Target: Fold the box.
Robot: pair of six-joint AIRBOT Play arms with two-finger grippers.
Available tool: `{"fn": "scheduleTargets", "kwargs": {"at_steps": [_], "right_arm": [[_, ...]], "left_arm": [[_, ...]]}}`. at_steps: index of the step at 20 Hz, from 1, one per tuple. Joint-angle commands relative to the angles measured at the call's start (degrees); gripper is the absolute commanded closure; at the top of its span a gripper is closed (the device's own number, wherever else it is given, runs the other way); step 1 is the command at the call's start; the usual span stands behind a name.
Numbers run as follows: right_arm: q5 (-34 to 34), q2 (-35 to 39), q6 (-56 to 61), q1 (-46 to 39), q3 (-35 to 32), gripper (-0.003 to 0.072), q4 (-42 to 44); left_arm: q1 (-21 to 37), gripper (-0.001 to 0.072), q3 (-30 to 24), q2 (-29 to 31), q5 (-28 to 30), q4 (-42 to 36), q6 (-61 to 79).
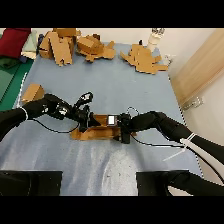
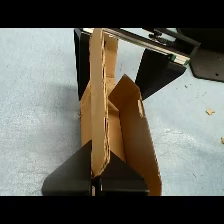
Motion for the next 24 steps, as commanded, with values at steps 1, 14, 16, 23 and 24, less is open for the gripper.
{"fn": "scheduleTargets", "kwargs": {"at_steps": [1,14,16,23,24], "right_arm": [[0.9,-1.3,0.0,0.2,-0.1,-0.0018,2.3],[-0.1,-2.9,0.0,0.1,-0.1,-0.0018,1.4],[-0.2,-2.9,0.0,0.1,-0.1,-0.0018,1.4],[2.3,-2.9,0.1,0.1,-0.1,-0.0018,1.5],[2.1,-2.9,0.2,0.1,-0.1,-0.0017,1.6]], "left_arm": [[0.0,0.0697,0.0,0.0,0.0,0.0,0.0],[0.0,0.0697,0.0,0.0,0.0,0.0,0.0],[0.0,0.0697,0.0,0.0,0.1,0.0,0.0],[0.0,0.0697,0.0,0.0,1.6,-0.2,0.0],[0.0,0.0698,0.0,0.0,1.7,-0.2,0.0]]}}
